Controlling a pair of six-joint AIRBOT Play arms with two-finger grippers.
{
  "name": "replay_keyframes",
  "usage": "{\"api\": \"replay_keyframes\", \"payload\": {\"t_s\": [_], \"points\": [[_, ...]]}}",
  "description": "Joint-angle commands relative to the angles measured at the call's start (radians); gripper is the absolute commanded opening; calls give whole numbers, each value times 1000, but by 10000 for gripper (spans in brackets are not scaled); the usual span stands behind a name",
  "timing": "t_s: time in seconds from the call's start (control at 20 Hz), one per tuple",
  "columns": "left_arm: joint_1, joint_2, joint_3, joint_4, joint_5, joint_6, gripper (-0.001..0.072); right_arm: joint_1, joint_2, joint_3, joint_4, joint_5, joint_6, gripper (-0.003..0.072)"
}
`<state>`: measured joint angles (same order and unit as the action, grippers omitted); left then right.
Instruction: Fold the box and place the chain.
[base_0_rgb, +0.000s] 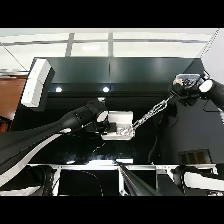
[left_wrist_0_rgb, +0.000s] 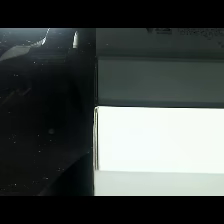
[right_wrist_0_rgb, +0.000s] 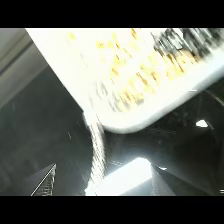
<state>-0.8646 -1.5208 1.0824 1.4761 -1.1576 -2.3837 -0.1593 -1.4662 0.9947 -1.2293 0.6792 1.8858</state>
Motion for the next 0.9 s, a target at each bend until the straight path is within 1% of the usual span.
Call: {"api": "replay_keyframes", "payload": {"t_s": [0.0, 0.05, 0.15, 0.3, 0.4, 0.55, 0.7, 0.85], "points": [[0, 0, 0, 0, -3, 0, 32, -1, -81, 75, 29, 3, 5, 711], [0, 0, 0, 0, -3, 0, 32, -1, -81, 81, 27, 15, -13, 425], [0, 0, 0, 0, -3, 0, 32, -2, -80, 93, 25, 61, -78, 12], [0, 0, 0, 0, -4, 0, 31, -1, -53, 121, 25, 151, -162, 13], [0, 0, 0, -1, -7, 0, 32, -1, 16, 127, 29, 196, -253, 12], [0, 0, 0, -1, -7, 0, 31, -1, 203, 128, 65, 330, -393, 12], [0, 0, 0, 0, -7, 0, 31, -1, 396, 128, 170, 551, -511, 12], [0, 0, 0, -1, -7, 0, 32, -1, 523, 128, 255, 655, -541, 12]]}}
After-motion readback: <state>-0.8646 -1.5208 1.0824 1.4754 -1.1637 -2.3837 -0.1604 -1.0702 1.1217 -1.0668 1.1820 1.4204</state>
